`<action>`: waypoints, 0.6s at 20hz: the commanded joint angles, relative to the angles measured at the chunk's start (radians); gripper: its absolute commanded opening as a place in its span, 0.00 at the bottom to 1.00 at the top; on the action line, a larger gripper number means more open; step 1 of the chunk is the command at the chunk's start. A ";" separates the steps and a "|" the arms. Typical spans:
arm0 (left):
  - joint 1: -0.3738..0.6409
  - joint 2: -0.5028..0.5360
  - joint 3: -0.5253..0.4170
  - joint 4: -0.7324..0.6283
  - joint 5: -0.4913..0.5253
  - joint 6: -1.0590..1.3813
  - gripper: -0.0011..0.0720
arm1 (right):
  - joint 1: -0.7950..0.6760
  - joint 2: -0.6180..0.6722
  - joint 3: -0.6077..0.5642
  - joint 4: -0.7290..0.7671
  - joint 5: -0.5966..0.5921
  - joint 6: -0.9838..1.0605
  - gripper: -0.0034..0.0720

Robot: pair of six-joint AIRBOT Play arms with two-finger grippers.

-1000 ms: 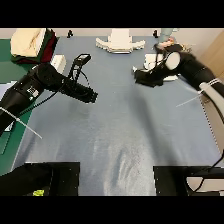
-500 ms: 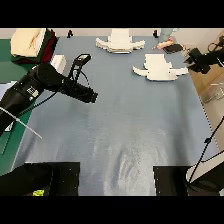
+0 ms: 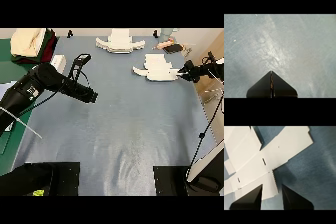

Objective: Fold the box.

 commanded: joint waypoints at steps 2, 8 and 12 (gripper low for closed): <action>0.001 0.000 0.000 0.000 0.000 0.000 0.04 | 0.019 -0.028 0.009 -0.011 0.018 -0.018 0.49; 0.001 0.000 0.000 0.000 0.000 0.000 0.04 | 0.037 -0.027 0.013 0.011 0.060 -0.019 0.23; 0.001 0.000 0.000 0.000 0.000 0.000 0.04 | 0.039 -0.021 0.030 0.118 0.133 -0.080 0.05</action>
